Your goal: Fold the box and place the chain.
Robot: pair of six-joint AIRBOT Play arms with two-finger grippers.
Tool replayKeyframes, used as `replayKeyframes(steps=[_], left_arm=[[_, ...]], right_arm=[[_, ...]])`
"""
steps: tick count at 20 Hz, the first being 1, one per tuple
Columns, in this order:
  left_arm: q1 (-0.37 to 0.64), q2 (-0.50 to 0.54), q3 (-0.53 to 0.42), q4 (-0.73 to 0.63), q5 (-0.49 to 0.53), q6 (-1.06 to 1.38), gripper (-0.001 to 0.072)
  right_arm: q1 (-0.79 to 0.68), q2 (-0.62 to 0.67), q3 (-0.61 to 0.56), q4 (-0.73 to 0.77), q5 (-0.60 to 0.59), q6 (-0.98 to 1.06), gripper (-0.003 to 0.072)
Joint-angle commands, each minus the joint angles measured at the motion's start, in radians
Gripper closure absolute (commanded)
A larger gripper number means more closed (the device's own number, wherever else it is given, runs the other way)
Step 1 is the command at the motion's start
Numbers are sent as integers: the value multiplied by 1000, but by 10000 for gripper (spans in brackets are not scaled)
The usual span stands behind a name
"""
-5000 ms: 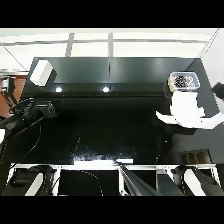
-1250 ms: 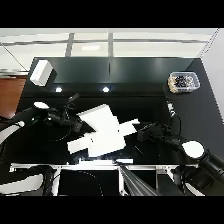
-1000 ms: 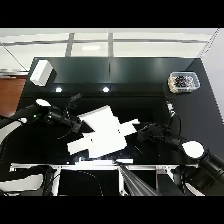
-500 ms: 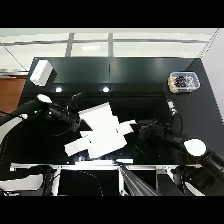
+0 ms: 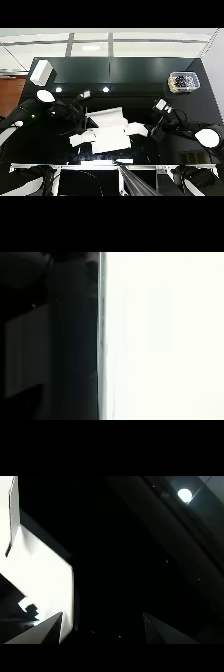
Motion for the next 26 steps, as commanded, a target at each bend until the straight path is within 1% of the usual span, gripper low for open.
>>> replayKeyframes(steps=[1, 2, 3, 4, 7, 10, 13, 18, 20, 23, 25, 26], left_arm=[[-101, 23, -19, 70, 221, 97, 683], [-122, 23, -37, 67, 312, 100, 682], [-138, 21, -51, 68, 369, 126, 682], [-147, 16, -61, 68, 396, 156, 681], [-146, -10, -66, 68, 402, 160, 679], [-147, -44, -66, 68, 402, 160, 679], [-148, -64, -66, 68, 400, 160, 679], [-148, -63, -64, 68, 400, 159, 679], [-148, -63, -64, 68, 400, 160, 679], [-148, -63, -64, 68, 400, 159, 679], [-148, -63, -64, 67, 401, 160, 679], [-148, -63, -64, 68, 401, 159, 679]], right_arm=[[40, -18, 14, -61, 25, -168, 93], [60, -39, 14, -51, 13, -187, 93], [80, -66, 14, -35, -6, -219, 93], [97, -94, 15, -2, -24, -262, 93], [128, -181, 15, 136, -45, -418, 93], [135, -226, 15, 165, -49, -439, 93], [164, -258, 15, 231, -49, -499, 93], [243, -352, 14, 238, -28, -533, 94], [266, -382, 12, 206, -31, -536, 93], [281, -400, 10, 205, -31, -536, 94], [307, -403, 11, 235, -68, -536, 93], [325, -404, 10, 286, -118, -535, 93]])
